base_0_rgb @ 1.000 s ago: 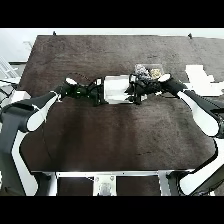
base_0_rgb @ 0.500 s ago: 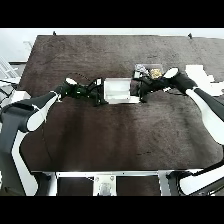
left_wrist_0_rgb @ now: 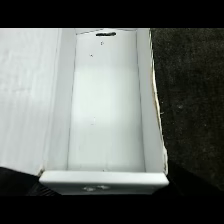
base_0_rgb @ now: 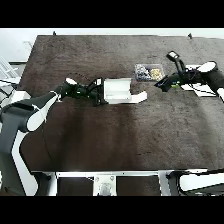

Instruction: Fold the box and place the chain.

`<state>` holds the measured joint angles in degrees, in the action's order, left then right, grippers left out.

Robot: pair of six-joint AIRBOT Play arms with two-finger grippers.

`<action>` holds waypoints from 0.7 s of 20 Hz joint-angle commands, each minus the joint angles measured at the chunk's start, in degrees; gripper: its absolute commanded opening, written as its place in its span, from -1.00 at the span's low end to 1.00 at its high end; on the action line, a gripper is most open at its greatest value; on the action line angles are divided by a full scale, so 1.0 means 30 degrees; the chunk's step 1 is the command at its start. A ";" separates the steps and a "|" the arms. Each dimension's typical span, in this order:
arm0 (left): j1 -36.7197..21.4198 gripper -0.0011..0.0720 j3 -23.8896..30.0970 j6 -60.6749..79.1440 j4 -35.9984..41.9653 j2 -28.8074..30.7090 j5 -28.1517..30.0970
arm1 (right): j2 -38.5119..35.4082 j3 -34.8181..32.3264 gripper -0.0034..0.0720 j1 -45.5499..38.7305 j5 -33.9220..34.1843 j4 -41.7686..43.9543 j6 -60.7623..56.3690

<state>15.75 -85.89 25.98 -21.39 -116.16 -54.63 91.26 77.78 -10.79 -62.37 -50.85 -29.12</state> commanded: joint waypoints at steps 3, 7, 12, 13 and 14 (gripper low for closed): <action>0.0015 0.52 0.0007 0.0000 0.0000 0.0000 0.0007 | 0.2171 -0.0146 -0.88 -0.0678 -0.0102 0.0437 -0.5195; 0.0015 0.52 0.0007 0.0000 0.0000 0.0000 0.0007 | 0.3818 -0.0146 -0.88 0.0452 -0.0102 0.0452 -0.5931; 0.0015 0.52 0.0007 0.0000 0.0000 0.0000 0.0007 | 0.5195 -0.0146 -0.88 0.2637 -0.0022 0.3169 -0.5333; 0.0015 0.52 0.0007 0.0000 0.0000 0.0000 0.0007 | 0.5238 -0.0138 -0.88 0.3111 -0.0015 0.3184 -0.5144; 0.0015 0.52 0.0007 0.0000 0.0000 0.0000 0.0000 | 0.5173 -0.0138 -0.88 0.3417 -0.0022 0.3279 -0.4838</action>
<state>15.75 -85.89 25.96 -21.39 -116.16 -54.63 105.69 77.36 -3.81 -62.43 -43.81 -45.17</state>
